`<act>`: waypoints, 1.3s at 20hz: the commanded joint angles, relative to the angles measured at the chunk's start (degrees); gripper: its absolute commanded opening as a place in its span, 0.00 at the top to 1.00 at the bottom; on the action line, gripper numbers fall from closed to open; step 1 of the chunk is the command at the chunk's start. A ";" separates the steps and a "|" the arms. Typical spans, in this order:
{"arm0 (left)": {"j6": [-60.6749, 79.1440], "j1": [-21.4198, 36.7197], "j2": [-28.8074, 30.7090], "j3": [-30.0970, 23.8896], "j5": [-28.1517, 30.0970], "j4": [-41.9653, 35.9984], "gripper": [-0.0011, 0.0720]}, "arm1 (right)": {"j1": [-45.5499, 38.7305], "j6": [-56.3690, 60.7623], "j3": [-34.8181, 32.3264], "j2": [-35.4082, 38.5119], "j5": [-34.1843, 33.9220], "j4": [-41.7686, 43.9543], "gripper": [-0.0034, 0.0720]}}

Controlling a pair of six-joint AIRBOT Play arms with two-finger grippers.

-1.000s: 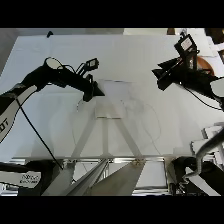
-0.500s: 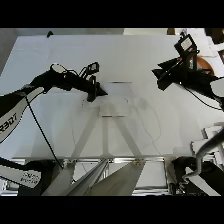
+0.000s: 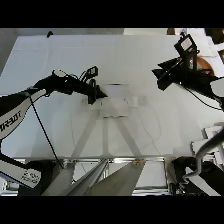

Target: Fold the box and place the chain.

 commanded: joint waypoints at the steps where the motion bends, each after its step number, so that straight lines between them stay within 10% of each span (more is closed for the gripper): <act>1: 3.74 0.09 -1.33 -0.15 -0.57 -0.26 0.98 | 0.00 0.00 0.07 0.04 0.00 0.02 0.57; 26: 4.52 -0.70 -0.87 -0.13 3.67 3.72 0.98 | 0.00 0.00 0.07 0.04 0.00 0.02 0.57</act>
